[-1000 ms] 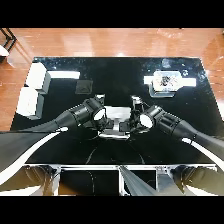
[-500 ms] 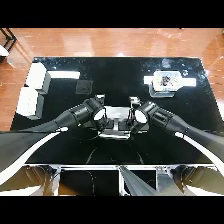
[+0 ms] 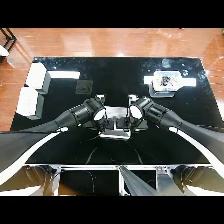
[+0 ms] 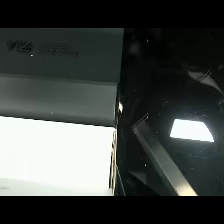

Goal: Fold the box and place the chain.

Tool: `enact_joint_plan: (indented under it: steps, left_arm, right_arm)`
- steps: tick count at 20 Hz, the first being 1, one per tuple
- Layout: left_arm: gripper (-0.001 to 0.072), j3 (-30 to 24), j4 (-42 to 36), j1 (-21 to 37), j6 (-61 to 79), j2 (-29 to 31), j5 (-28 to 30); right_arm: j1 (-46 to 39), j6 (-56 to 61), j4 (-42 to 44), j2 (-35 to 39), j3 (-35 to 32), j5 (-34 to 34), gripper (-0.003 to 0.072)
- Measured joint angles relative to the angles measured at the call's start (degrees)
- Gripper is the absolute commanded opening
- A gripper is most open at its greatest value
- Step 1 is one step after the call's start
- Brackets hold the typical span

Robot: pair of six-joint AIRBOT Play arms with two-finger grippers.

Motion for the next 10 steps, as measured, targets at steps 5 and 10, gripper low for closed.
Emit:
enact_joint_plan:
  steps: [5,10]
  left_arm:
    - [0.0020,0.00,0.13,0.00,0.22,0.00,-0.02]
    - [0.0020,0.00,0.20,0.00,0.33,0.00,0.02]
  right_arm:
    - [0.02,0.22,-0.92,-0.55,0.59,1.09,0.0197]
    - [0.02,0.42,-1.36,-1.27,0.66,1.33,0.0197]
